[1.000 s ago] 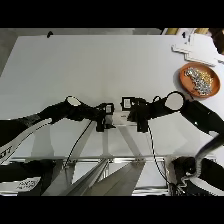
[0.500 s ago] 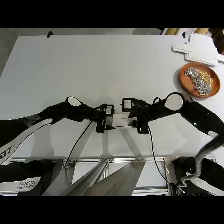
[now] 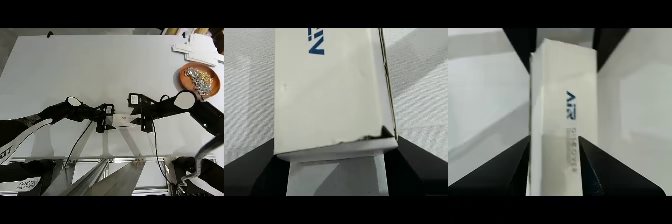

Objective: Fold the box and place the chain.

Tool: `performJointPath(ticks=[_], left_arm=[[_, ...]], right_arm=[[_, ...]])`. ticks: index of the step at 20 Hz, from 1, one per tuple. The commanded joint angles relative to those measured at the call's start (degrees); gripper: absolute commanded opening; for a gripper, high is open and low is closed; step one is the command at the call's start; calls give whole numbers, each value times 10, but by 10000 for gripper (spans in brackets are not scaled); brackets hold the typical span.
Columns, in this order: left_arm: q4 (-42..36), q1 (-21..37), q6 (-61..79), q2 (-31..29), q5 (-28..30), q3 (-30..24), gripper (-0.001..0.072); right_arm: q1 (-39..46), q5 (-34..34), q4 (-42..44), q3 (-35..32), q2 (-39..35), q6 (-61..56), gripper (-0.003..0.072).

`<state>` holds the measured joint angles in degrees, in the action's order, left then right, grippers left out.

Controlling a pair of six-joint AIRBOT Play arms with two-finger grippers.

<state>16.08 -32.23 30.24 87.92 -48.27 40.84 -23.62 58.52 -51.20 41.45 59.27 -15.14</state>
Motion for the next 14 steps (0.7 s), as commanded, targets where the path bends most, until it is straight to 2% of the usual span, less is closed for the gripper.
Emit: performJointPath(ticks=[1,4,9,14], left_arm=[[0,0,0,0,1,0,205],[0,0,0,0,0,0,205],[0,0,0,0,1,0,205],[0,0,0,0,1,0,205]], right_arm=[[43,31,0,0,-7,0,293],[44,60,-13,0,-7,0,295],[33,67,-17,-8,-7,-9,295],[33,19,-30,-42,-9,-9,295]])
